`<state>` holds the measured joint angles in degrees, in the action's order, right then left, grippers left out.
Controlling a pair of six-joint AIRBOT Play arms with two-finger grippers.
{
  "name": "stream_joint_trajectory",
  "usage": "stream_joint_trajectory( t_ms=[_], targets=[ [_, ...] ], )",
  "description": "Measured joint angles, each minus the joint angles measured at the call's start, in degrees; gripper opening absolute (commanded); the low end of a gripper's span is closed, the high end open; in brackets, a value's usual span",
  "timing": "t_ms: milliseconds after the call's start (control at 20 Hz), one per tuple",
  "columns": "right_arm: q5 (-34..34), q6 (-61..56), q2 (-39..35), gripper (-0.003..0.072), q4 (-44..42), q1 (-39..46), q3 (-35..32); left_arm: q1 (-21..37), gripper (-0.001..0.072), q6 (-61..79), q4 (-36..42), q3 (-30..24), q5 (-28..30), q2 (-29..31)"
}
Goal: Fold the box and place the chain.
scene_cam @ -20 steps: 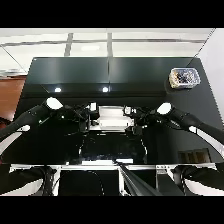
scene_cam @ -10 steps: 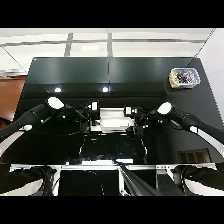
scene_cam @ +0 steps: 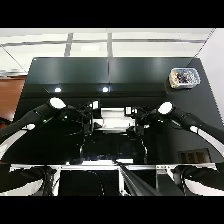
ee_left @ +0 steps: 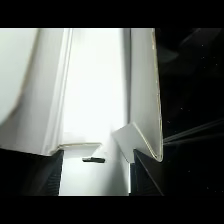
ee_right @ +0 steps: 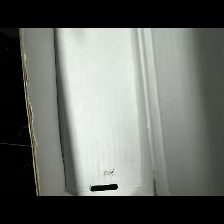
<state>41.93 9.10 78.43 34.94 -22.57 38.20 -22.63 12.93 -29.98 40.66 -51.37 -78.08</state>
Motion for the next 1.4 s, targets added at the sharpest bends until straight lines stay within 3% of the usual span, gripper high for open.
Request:
stream_joint_trajectory(
  t_ms=[100, 150, 200, 300, 500, 700, 750, 800, 900, 1000, 1100, 1300, 1400],
  targets=[
    [-0.26, 0.00, 0.02, 0.0168, -0.11, 0.00, 0.00, 0.55, 0.0519, -0.35, 0.02, 0.20, -0.15, -0.07],
    [-0.31, -0.04, 0.07, 0.0168, -0.22, 0.00, 0.00, 0.70, 0.0445, -0.68, 0.00, 0.44, -0.20, -0.07],
    [-0.42, -0.07, 0.07, 0.0168, -0.24, -0.02, 0.00, 0.81, 0.0441, -0.92, 0.02, 0.66, -0.15, -0.07],
    [-0.39, -0.04, 0.07, 0.0168, -0.26, -0.02, 0.00, 0.94, 0.0266, -1.14, -0.02, 1.18, -0.24, -0.11],
    [-0.31, 0.00, 0.09, 0.0168, -0.22, 0.00, 0.00, 1.22, 0.0279, -2.40, -0.90, 2.29, -1.49, -0.11],
    [-0.44, 0.07, 0.13, 0.0168, -0.48, -0.07, 0.00, 2.47, 0.0299, -8.20, -6.86, 4.31, -3.32, -0.07],
    [-0.42, 0.04, 0.11, 0.0167, -0.48, -0.09, 0.00, 2.97, 0.0349, -9.68, -8.72, 4.70, -3.45, -0.07],
    [-0.39, 0.04, 0.09, 0.0168, -0.42, -0.09, 0.00, 3.61, 0.0463, -10.93, -10.45, 5.01, -3.61, -0.07],
    [-0.35, 0.04, 0.07, 0.0168, -0.26, -0.09, 0.00, 4.63, 0.0471, -12.61, -12.48, 5.38, -3.30, -0.07],
    [-0.31, 0.07, 0.07, 0.0168, -0.24, -0.09, 0.00, 5.14, 0.0463, -13.53, -13.64, 5.60, -3.32, -0.07],
    [-0.28, 0.07, 0.07, 0.0168, -0.22, -0.09, 0.00, 5.20, 0.0307, -14.10, -14.14, 5.66, -3.54, -0.07],
    [-0.24, 0.09, 0.09, 0.0168, -0.20, -0.09, 0.00, 3.91, 0.0219, -14.49, -12.61, 5.73, -4.90, -0.07],
    [-0.24, 0.11, 0.07, 0.0168, -0.20, -0.09, 0.00, 2.54, 0.0218, -14.67, -11.89, 5.73, -5.20, -0.24]
  ],
)
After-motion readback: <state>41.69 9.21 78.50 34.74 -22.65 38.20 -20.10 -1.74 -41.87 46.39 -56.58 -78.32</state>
